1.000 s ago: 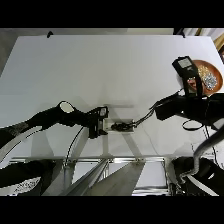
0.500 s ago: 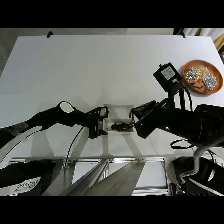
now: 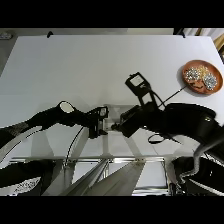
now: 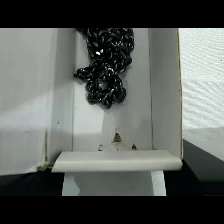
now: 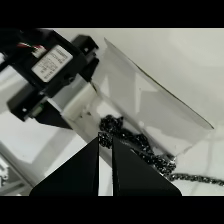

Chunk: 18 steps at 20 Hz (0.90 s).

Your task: Fold the box and place the chain.

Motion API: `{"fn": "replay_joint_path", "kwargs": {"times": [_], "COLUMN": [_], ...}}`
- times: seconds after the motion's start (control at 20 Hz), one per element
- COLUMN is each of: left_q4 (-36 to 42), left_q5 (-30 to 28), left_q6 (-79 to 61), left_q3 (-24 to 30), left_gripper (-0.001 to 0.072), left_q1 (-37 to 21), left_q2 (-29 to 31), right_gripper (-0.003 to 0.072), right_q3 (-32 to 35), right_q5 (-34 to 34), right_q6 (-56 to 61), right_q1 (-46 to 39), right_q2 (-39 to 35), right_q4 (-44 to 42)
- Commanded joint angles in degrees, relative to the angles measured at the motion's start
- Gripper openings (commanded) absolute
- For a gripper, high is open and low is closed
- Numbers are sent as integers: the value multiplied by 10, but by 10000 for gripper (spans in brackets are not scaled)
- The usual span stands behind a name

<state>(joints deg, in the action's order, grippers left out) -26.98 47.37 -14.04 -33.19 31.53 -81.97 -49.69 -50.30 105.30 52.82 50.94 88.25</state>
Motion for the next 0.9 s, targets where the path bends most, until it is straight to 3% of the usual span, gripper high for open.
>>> {"fn": "replay_joint_path", "kwargs": {"times": [0.0, 0.35, 0.45, 0.5, 0.65, 0.85], "left_q4": [0, 0, 0, 0, 0, 0], "left_q5": [0, 0, 0, 0, 0, 0], "left_q6": [0, 0, 0, 0, 0, 0], "left_q3": [0, 0, 0, 0, 0, 0], "left_gripper": [275, 275, 275, 275, 275, 275], "left_q1": [0, 0, 0, 0, 0, 0], "left_q2": [0, 0, 0, 0, 0, 0], "right_gripper": [6, 11, 138, 177, 177, 175], "right_q3": [0, 0, 0, 0, -1, -1], "right_q5": [0, 59, 71, 77, 75, 11], "right_q6": [-8, -6, -5, -5, -5, -1], "right_q1": [1, 1, 1, 1, 1, 1], "right_q2": [77, 197, 209, 212, 210, 157], "right_q4": [0, -30, -33, -34, -35, -24]}}
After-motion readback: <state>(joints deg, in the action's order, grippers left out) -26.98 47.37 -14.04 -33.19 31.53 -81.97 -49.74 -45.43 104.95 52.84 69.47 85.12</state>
